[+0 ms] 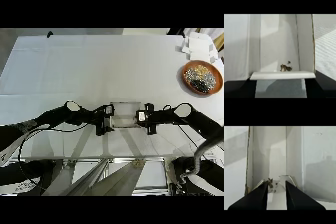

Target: Fold the box and place the chain.

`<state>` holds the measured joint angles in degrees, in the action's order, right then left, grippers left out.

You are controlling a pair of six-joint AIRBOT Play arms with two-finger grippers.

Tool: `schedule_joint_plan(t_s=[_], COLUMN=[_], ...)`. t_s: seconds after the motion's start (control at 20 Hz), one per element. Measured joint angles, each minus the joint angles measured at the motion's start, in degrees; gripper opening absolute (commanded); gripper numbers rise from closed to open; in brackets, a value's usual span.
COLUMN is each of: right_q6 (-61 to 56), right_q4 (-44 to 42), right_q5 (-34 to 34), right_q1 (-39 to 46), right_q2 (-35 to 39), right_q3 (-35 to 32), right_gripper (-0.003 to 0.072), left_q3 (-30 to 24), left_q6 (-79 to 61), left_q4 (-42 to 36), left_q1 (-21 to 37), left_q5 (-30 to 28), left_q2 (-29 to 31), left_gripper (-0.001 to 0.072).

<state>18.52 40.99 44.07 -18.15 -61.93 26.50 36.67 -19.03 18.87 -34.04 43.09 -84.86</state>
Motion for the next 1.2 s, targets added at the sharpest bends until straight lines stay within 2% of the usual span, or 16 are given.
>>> schedule_joint_plan(t_s=[0.3,0.4,0.5,0.55,0.8,0.9,0.95,1.2], right_q6=[-0.02,-0.28,-1.68,-3.04,-13.14,-17.66,-20.04,-38.62], right_q4=[-0.72,-0.61,0.87,2.58,12.87,14.95,15.47,16.02], right_q5=[0.09,0.11,0.28,0.39,1.86,2.51,2.84,4.37], right_q1=[-0.28,-0.28,-0.31,-0.31,-0.31,-0.31,-0.31,3.63], right_q2=[-0.28,-0.20,0.55,1.16,5.90,8.94,10.58,18.38], right_q3=[-0.02,-0.04,-0.02,-0.02,-0.04,-0.04,-0.04,-0.04], right_gripper=[0.0332,0.0229,0.0175,0.0175,0.0153,0.0034,0.0021,0.0021], left_q3=[0.00,0.00,0.00,0.00,0.00,0.00,0.00,0.00], left_q6=[-0.02,-0.02,0.00,0.02,0.02,0.02,0.02,0.02], left_q4=[0.00,0.00,-0.02,-0.02,-0.02,-0.02,-0.02,-0.02], left_q1=[0.00,0.00,0.00,0.00,0.00,0.00,0.00,0.00], left_q5=[0.00,0.00,0.00,0.00,0.00,0.02,0.00,0.00], left_q2=[0.00,0.00,0.00,0.00,0.00,0.00,0.00,0.00], left_gripper=[0.0390,0.0390,0.0390,0.0390,0.0390,0.0390,0.0390,0.0390])
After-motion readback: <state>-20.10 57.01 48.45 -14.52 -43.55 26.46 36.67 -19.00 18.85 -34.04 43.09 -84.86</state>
